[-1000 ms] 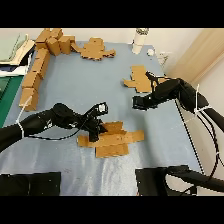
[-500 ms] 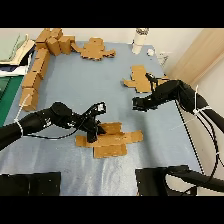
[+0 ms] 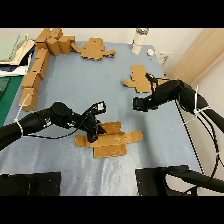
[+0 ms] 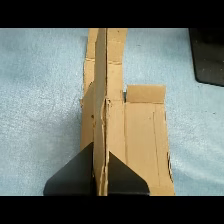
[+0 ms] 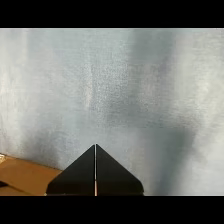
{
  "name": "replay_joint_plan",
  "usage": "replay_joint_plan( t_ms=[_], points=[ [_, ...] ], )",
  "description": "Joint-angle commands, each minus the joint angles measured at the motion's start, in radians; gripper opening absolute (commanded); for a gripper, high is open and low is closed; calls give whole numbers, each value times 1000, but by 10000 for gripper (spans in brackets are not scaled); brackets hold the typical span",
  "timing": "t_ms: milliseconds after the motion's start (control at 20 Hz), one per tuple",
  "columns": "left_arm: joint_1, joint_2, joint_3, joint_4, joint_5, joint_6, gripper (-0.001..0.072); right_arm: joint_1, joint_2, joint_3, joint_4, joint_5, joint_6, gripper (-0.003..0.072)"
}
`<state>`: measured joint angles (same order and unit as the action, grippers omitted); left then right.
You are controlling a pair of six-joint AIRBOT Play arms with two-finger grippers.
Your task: Fold the box.
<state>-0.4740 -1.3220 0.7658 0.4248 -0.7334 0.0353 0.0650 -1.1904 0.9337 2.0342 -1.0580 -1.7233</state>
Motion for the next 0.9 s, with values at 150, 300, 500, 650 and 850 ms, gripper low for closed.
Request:
replay_joint_plan(
  t_ms=[150,300,500,650,850],
  points=[
    [0,-1,0,-6,0,-2,11,91,129,-4,-24,-261,168,2],
    [0,-1,0,-6,0,-2,11,189,236,-51,-98,-269,218,1],
    [0,-1,0,-6,0,-2,11,365,397,-210,-145,-195,155,2],
    [0,-1,0,-6,0,-2,11,542,477,-346,-189,-37,-147,2],
    [0,-1,0,-6,0,-2,11,815,488,-493,-401,101,-124,1]
  ],
)
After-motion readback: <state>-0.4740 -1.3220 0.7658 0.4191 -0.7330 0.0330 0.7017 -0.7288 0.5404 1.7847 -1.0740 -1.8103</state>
